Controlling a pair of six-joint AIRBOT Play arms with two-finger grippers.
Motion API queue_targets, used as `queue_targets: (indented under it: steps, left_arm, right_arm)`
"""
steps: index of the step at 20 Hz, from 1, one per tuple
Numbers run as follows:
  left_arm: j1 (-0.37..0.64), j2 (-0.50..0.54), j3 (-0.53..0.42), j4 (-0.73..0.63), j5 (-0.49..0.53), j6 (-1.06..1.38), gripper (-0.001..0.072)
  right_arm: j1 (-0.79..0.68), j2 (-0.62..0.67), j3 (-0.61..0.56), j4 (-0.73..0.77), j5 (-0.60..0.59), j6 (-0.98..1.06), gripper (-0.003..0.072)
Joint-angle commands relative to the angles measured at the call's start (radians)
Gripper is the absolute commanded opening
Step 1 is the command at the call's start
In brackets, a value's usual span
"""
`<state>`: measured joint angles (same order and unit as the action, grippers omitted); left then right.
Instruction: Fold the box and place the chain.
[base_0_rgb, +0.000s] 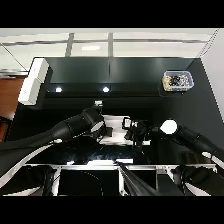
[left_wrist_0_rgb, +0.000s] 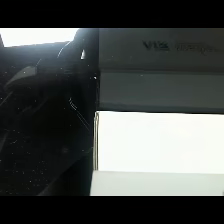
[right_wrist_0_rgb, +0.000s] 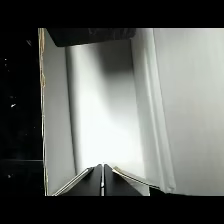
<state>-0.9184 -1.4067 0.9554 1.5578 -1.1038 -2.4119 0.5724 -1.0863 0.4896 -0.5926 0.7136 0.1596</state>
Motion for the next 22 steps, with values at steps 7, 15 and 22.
queue_targets:
  steps: [7,15,22]
  left_arm:
    - [0.000,0.000,0.000,-0.022,-0.004,0.000,0.0031]
    - [0.000,0.000,0.000,-0.022,-0.005,0.000,0.0031]
    - [0.000,0.000,0.000,-0.022,-0.004,0.000,0.0031]
  right_arm:
    - [-0.579,0.170,0.129,-0.557,0.431,1.154,0.0016]
    - [-0.703,-0.019,-0.064,-0.192,0.451,1.163,0.0016]
    - [-0.439,-0.142,-0.057,0.105,0.409,0.846,0.0018]
